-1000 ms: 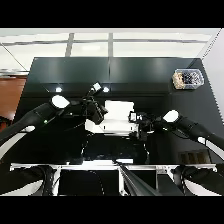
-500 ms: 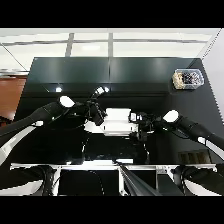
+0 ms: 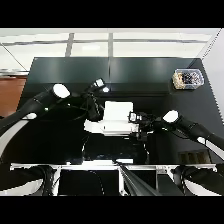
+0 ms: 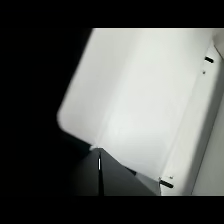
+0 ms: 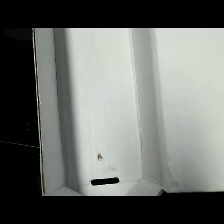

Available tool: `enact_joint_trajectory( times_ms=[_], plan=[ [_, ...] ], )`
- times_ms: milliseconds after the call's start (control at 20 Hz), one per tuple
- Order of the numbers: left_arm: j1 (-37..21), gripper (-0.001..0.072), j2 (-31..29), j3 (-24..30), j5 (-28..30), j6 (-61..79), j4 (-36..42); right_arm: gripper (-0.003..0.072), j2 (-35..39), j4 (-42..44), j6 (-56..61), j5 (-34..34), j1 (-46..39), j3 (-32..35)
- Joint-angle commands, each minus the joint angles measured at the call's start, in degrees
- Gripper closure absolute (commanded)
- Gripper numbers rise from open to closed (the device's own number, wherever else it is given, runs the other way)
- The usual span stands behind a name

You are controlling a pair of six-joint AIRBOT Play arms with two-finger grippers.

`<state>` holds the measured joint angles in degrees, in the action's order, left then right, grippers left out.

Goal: Fold the box and place the chain.

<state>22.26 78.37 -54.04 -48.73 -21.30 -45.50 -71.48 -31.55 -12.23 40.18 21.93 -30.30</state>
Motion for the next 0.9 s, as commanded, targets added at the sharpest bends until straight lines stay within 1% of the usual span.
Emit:
enact_joint_trajectory(
  times_ms=[0,100,250,300,400,500,550,600,650,700,750,800,850],
  plan=[
    [-4.37,0.0686,-4.33,-2.03,-3.13,-3.32,-6.10,0.0620,0.00,-0.04,-0.11,0.09,-0.02,0.02],
    [-6.32,0.0686,-7.63,-1.99,-5.70,-3.32,-9.53,0.0620,0.00,-0.04,-0.11,0.09,-0.02,0.02],
    [-7.58,0.0686,-11.58,-0.76,-10.97,-2.64,-9.99,0.0620,0.00,-0.02,-0.11,0.09,-0.02,0.02],
    [-7.63,0.0686,-12.98,0.70,-12.02,-1.40,-9.88,0.0620,0.00,-0.04,-0.11,0.09,-0.02,0.02],
    [-7.52,0.0687,-15.76,4.61,-12.35,0.04,-8.76,0.0620,0.00,-0.04,-0.11,0.09,-0.02,0.02],
    [-7.50,0.0687,-18.51,9.25,-9.99,0.55,-6.95,0.0619,0.00,-0.04,-0.11,0.09,-0.02,0.02],
    [-7.50,0.0685,-19.32,11.39,-9.46,2.36,-4.90,0.0619,0.00,-0.04,-0.11,0.09,-0.02,0.02],
    [-7.37,0.0677,-19.37,12.96,-10.23,5.73,-2.56,0.0620,0.00,-0.04,-0.11,0.09,-0.02,0.02],
    [-6.64,0.0539,-19.19,14.47,-10.27,9.42,-1.27,0.0619,0.00,-0.04,-0.11,0.09,-0.02,0.02],
    [-5.29,0.0304,-18.93,15.72,-9.11,12.22,-1.42,0.0620,0.00,-0.04,-0.11,0.09,-0.02,0.02],
    [-3.58,-0.0003,-18.51,16.90,-6.62,15.06,-1.97,0.0620,0.00,-0.04,-0.11,0.09,-0.02,0.02],
    [-1.77,-0.0004,-17.99,17.57,-3.58,16.39,-2.97,0.0620,0.00,-0.02,-0.11,0.11,-0.02,0.02],
    [0.42,-0.0004,-17.18,17.57,-0.92,16.72,-6.16,0.0619,0.00,-0.04,-0.11,0.09,-0.02,0.02]
  ],
)
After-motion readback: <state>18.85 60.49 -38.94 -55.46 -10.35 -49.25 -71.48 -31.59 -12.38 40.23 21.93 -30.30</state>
